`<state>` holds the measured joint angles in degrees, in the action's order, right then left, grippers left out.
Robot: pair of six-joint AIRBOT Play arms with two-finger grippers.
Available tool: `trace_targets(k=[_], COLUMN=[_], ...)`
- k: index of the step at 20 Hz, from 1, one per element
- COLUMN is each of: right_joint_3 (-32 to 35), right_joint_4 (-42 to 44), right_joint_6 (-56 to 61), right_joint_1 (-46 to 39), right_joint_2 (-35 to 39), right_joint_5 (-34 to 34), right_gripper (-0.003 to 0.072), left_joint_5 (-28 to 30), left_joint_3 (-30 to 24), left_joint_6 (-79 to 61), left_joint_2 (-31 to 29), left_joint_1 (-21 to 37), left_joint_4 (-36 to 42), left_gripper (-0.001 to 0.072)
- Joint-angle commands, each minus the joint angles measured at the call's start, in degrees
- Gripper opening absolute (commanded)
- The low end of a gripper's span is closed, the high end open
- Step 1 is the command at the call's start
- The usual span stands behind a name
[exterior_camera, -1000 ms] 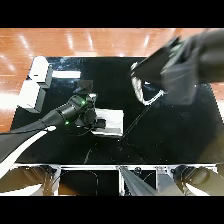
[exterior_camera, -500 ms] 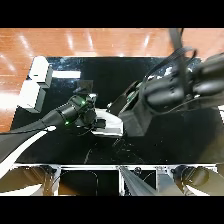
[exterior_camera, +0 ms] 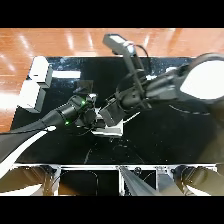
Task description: Fold the box and place the chain.
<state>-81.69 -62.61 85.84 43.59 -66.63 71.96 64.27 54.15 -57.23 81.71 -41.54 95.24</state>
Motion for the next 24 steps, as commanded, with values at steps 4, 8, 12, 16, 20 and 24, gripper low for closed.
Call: trace_targets(k=[4, 8, 12, 16, 20, 24], right_joint_3=[3.32, 9.86, 14.91, 15.69, 15.52, 15.54], right_joint_4=[-10.21, -11.37, -11.39, -11.39, -11.41, -13.79], right_joint_6=[4.04, 4.74, 4.9, 4.9, 6.88, 6.91], right_joint_1=[-0.04, -0.04, -0.02, -0.04, -0.04, -4.55], right_joint_2=[-4.22, -4.26, -4.52, -6.19, -6.56, -3.48], right_joint_5=[2.05, -0.9, -5.01, -6.91, -7.54, -2.58], right_gripper=[0.0041, 0.0041, 0.0042, 0.0043, 0.058, 0.0563], left_joint_5=[0.11, 0.09, 0.04, 0.07, 0.11, 0.17], left_joint_3=[-0.02, -0.02, -0.02, -0.02, -0.02, -0.02], left_joint_6=[0.0, 0.0, 0.0, 0.0, 0.0, 0.0], left_joint_2=[-0.02, -0.02, -0.02, -0.02, -0.02, -0.02], left_joint_1=[-0.04, -0.04, -0.04, -0.04, -0.04, -0.04], left_joint_4=[0.02, 0.02, 0.0, 0.02, 0.0, 0.0], left_gripper=[0.0023, 0.0023, 0.0023, 0.0023, 0.0023, 0.0023])
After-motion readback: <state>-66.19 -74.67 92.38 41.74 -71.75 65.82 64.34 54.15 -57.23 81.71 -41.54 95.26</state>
